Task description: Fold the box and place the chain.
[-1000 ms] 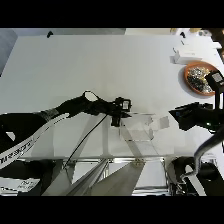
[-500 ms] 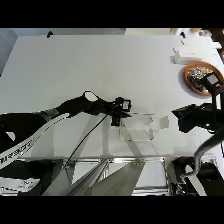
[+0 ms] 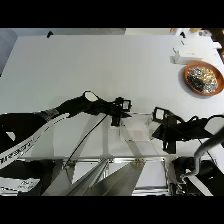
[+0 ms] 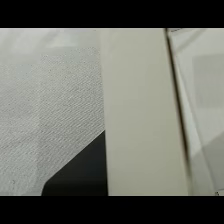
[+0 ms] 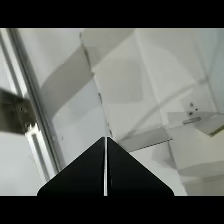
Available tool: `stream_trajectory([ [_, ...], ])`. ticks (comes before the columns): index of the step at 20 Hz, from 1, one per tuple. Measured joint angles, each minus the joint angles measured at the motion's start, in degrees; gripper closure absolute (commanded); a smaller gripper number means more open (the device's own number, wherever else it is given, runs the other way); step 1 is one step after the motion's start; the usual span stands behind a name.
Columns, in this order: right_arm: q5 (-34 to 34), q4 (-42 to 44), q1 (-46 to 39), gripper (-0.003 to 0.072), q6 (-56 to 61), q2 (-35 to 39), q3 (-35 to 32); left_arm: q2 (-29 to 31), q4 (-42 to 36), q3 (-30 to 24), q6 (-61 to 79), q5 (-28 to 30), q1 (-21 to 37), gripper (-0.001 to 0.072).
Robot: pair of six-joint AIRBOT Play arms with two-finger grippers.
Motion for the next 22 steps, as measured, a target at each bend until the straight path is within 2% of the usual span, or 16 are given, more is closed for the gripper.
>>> stream_trajectory([
  [1,-0.59,-1.05,1.05,0.0465,-0.68,-0.48,-0.57,0.0,0.0,0.0,0.0,0.0,0.0,0.0699],
  [2,-1.68,-2.08,2.01,0.0176,-1.29,-0.79,-1.49,0.0,0.0,0.02,0.0,0.0,0.0,0.0699],
  [3,-3.21,-2.95,2.78,-0.0034,-1.68,-0.87,-2.67,0.0,0.0,0.0,0.02,0.0,0.0,0.0699],
  [10,-22.97,-9.62,10.08,-0.0024,-3.28,1.6,-15.43,0.0,0.0,0.02,0.02,0.0,-0.02,0.0699],
  [14,-32.24,-11.3,12.61,-0.0023,-3.43,2.08,-18.05,0.0,0.0,0.0,0.02,-0.13,-0.02,0.0699],
  [19,-35.85,-14.73,13.42,-0.0022,-3.69,2.36,-18.78,0.0,0.0,0.0,-0.02,-0.39,-0.02,0.0699],
  [22,-34.84,-15.54,13.33,-0.0018,-3.65,2.71,-17.66,0.0,0.0,0.0,-0.02,-0.39,-0.02,0.0699],
])
